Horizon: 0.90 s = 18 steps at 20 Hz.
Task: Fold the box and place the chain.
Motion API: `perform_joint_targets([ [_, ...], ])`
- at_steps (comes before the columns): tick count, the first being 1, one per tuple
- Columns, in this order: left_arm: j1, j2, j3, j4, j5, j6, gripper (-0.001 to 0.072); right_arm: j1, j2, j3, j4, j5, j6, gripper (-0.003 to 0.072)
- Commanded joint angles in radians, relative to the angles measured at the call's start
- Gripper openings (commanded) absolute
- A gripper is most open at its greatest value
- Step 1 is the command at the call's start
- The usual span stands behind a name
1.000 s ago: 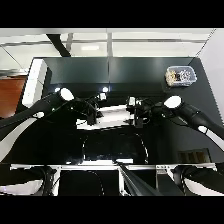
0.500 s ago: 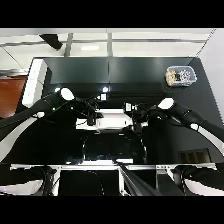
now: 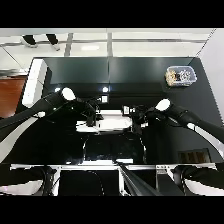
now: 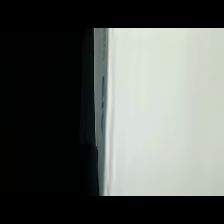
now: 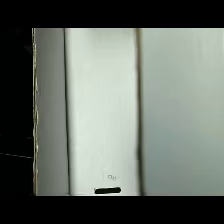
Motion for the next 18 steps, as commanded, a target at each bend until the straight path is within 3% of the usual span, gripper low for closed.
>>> perform_joint_targets([
  [1, -0.001, 0.000, 0.001, 0.003, 0.007, 0.001, 0.0023, 0.001, -0.015, 0.000, -0.002, -0.006, 0.000, 0.0704],
  [18, -0.001, 0.000, 0.001, 0.003, 0.030, 0.001, 0.0023, 0.007, -0.017, 0.000, -0.038, -0.034, 0.058, 0.0693],
])
